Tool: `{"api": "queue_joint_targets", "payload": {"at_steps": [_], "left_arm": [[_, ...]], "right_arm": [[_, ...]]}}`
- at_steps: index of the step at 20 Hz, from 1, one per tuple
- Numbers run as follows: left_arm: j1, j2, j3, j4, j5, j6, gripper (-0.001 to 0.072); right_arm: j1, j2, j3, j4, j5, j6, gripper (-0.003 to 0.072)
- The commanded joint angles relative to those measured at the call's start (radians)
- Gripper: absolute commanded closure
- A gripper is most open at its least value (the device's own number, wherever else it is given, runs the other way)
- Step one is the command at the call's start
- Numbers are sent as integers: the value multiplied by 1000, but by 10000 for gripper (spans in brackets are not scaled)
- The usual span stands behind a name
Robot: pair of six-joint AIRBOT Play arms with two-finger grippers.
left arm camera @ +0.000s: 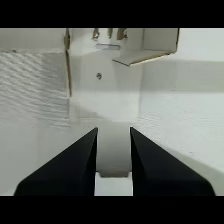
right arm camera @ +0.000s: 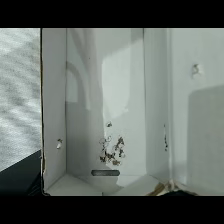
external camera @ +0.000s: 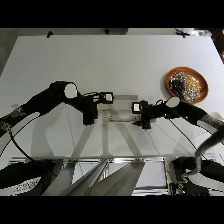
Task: Fold the box and place the chain.
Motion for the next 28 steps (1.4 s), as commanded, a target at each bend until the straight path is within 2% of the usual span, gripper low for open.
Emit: {"api": "queue_joint_targets", "payload": {"at_steps": [1,3,4,5,8,10,14,16,21,28], "left_arm": [[-1,-16,-1,18,75,41,480],[-7,-36,-1,-6,97,84,476],[-16,-45,-1,-7,105,110,426],[-27,-52,-1,-7,124,132,418],[-55,-55,-1,-7,209,134,418],[-60,-58,-1,-6,231,134,418],[-76,-61,-1,-7,211,134,421],[-82,-61,-1,-12,176,171,443],[-82,-61,-1,-11,109,185,445],[-109,-61,-1,-52,145,197,445]], "right_arm": [[0,1,0,0,0,0,351],[0,1,0,0,0,0,351],[0,1,0,0,0,0,351],[0,0,0,0,0,0,351],[0,1,0,0,0,0,351],[0,1,0,0,0,0,351],[0,0,0,0,0,0,351],[0,1,0,0,0,0,351],[0,1,0,0,0,0,351],[0,1,0,0,0,0,351]]}}
